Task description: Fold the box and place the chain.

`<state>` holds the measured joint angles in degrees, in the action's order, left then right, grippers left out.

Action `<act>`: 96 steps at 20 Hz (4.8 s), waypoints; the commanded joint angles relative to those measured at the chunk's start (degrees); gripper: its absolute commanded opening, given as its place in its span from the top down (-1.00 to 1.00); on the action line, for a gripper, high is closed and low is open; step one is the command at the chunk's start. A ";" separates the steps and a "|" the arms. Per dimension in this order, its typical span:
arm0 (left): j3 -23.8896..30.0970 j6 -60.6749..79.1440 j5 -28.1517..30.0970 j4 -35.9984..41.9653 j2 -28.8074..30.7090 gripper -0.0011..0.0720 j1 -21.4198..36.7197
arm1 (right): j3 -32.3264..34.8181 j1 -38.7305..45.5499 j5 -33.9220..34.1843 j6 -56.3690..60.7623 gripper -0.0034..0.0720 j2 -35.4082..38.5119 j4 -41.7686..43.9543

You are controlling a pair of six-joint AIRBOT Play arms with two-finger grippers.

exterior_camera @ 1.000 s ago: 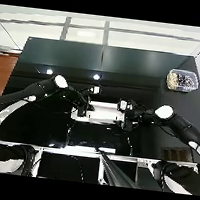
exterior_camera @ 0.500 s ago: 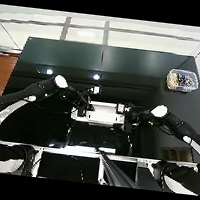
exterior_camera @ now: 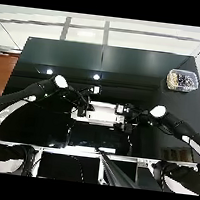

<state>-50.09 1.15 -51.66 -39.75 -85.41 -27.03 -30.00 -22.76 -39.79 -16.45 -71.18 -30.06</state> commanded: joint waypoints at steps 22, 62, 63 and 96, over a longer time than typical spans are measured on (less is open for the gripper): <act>0.02 -30.86 -22.75 -24.06 19.56 0.88 4.46 | 0.02 -0.98 1.22 1.42 0.07 -0.17 -1.53; 12.48 -20.65 -7.21 13.73 26.25 0.89 16.76 | 0.02 -0.98 1.25 1.42 0.07 -0.17 -1.53; 14.86 -13.44 -7.43 14.43 25.79 0.89 15.89 | 0.02 -0.98 1.25 1.44 0.07 -0.17 -1.53; 16.68 0.33 9.64 11.13 13.38 0.34 -2.19 | 0.02 -0.98 1.27 1.44 0.07 -0.17 -1.51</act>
<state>-33.34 0.86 -42.28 -31.46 -70.87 -28.16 -30.00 -23.75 -38.52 -15.00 -71.40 -31.59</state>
